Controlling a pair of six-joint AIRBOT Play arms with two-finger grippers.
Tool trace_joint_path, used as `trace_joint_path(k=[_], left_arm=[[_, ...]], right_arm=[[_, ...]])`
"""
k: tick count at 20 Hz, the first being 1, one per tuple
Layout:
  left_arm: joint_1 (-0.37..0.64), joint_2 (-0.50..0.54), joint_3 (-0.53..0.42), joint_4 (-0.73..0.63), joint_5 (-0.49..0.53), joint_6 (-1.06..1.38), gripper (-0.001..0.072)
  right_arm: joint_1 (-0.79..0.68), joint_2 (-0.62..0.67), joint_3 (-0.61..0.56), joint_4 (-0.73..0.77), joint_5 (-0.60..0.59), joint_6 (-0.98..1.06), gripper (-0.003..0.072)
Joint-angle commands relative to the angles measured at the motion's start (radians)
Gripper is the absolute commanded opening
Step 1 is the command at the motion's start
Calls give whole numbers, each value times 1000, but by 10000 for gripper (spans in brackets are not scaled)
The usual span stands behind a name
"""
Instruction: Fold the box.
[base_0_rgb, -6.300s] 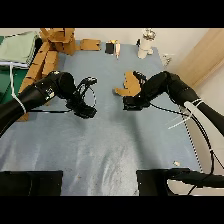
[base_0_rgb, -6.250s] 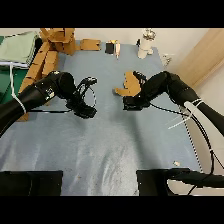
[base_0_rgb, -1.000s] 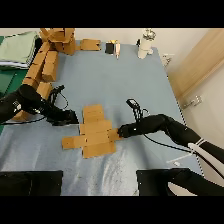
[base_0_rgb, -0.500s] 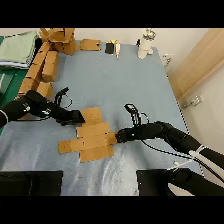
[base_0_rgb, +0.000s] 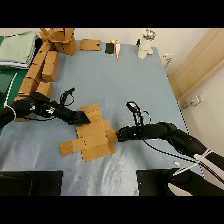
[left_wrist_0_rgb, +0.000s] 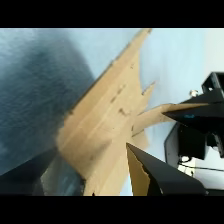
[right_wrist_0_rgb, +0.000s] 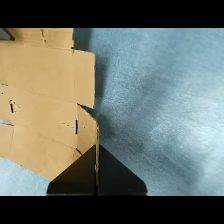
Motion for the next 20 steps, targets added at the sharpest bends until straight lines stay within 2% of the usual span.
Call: trace_joint_path(k=[1,5,6,7,17,18,19,20], left_arm=[[1,-6,3,-19,-74,74,577],[0,-7,3,-45,-104,141,574],[0,-7,3,-53,-104,159,438],[0,-7,3,-56,-103,177,342],[0,-7,3,-82,-70,245,338],[0,-7,3,-82,-70,253,282],[0,-7,3,-82,-72,267,139],[0,-7,3,-82,-73,267,122]], right_arm=[[1,6,0,-6,-2,0,1],[1,6,0,-7,-8,1,1],[1,6,0,-7,-8,1,1],[1,6,0,-7,-8,1,1],[1,6,0,-14,-17,0,1],[1,6,0,-14,-16,1,1],[1,6,0,-14,-16,0,2],[1,6,0,-14,-16,0,1]])
